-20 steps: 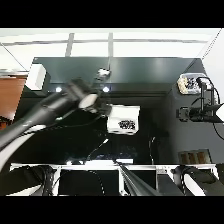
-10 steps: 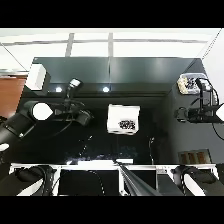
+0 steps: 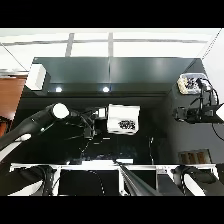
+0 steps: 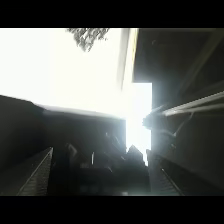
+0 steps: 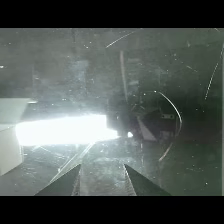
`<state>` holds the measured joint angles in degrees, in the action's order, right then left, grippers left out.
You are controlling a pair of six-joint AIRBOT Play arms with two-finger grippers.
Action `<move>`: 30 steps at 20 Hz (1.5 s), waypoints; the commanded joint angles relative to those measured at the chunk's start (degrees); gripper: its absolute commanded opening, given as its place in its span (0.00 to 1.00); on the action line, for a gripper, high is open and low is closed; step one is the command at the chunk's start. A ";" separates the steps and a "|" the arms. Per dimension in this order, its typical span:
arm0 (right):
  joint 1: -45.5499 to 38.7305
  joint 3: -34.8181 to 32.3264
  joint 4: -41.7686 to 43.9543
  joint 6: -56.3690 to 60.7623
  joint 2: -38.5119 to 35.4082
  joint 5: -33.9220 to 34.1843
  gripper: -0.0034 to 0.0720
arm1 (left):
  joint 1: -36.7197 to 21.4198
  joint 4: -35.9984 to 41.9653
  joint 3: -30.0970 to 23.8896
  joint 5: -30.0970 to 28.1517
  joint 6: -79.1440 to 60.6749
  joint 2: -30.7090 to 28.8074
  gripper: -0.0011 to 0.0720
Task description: Fold the box and place the chain.
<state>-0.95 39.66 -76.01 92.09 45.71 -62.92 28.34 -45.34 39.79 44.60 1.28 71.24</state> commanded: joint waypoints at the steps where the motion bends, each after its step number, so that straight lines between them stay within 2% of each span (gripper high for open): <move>1: 0.00 -0.02 1.22 0.33 -0.02 -0.17 0.45 | -4.44 12.81 3.30 5.44 -9.75 7.19 0.99; 3: 0.00 -0.02 1.25 0.33 -0.02 -0.61 0.45 | -5.60 13.09 4.55 9.22 -15.10 10.56 0.99; 5: 0.00 -0.04 1.22 0.33 -0.02 -1.44 0.45 | -4.79 13.03 4.68 9.16 -16.87 12.17 1.00; 15: 0.00 -0.04 1.25 0.31 -0.02 -1.31 0.45 | -2.51 15.87 5.33 4.68 -18.27 12.66 1.00; 20: 0.00 -0.04 1.25 0.31 -0.02 -1.33 0.45 | -0.87 14.69 5.33 3.85 -18.27 12.66 0.98; 21: 0.02 -0.04 1.27 0.26 -0.02 -1.29 0.45 | -0.55 14.27 5.33 3.85 -18.25 12.66 0.92; 23: 0.39 -0.04 1.31 0.24 0.04 -0.59 0.45 | 0.28 14.10 5.33 3.82 -18.23 12.66 0.56; 24: 1.14 -0.04 1.97 0.15 0.13 0.87 0.45 | 0.90 14.27 5.33 3.45 -18.12 12.66 0.56; 25: 2.12 -0.04 3.45 -1.25 0.24 3.15 0.48 | 1.44 14.34 5.33 2.56 -17.20 12.66 0.56; 26: 3.41 -0.02 6.19 -3.15 0.52 6.93 0.82 | 1.99 14.27 5.33 1.84 -16.83 12.66 0.56; 27: 4.57 0.11 9.84 -5.18 1.22 10.88 0.90 | 2.05 14.29 5.33 1.64 -16.72 12.66 0.56; 30: 7.26 2.12 21.59 -10.67 9.20 21.20 0.90 | 2.03 14.38 5.33 1.55 -16.61 12.63 0.56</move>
<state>3.92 40.60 -64.75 86.67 49.76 -52.03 30.02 -30.83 45.10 47.05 -15.84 83.85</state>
